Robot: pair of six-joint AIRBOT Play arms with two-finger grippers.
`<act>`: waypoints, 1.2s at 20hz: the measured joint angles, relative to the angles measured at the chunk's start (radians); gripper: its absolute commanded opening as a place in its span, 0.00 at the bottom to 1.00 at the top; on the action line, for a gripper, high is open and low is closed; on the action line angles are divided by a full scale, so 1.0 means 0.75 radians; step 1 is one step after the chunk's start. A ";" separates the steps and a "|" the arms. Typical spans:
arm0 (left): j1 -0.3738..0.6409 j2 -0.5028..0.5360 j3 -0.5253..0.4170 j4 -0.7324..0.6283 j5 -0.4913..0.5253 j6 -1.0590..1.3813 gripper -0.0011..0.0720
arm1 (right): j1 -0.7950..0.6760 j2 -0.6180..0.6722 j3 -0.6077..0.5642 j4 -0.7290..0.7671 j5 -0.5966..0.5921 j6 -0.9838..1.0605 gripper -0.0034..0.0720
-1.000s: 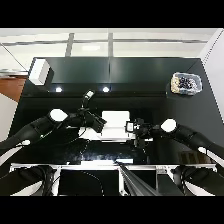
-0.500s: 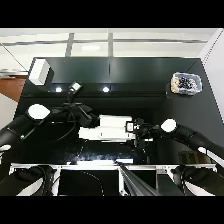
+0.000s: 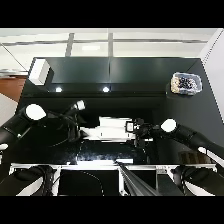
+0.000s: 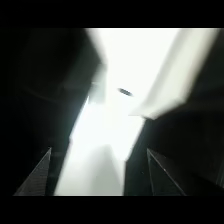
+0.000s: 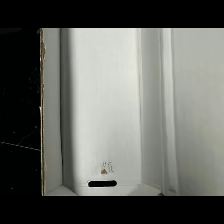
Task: Fold the box and place the chain.
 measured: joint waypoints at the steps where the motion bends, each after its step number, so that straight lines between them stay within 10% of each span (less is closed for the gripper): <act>1: -0.032 -0.014 -0.002 0.008 0.011 0.074 0.98 | 0.000 0.000 0.001 0.000 0.000 0.001 0.68; 9: -0.202 -0.146 -0.009 -0.027 0.193 0.303 0.92 | 0.000 0.001 0.001 0.000 -0.001 0.001 0.68; 14: -0.223 -0.182 -0.008 -0.085 0.267 0.321 0.46 | 0.000 0.000 0.000 0.000 0.000 0.001 0.68; 24: -0.228 -0.190 -0.008 -0.211 0.209 0.266 0.32 | 0.000 0.000 0.001 0.000 0.000 0.001 0.68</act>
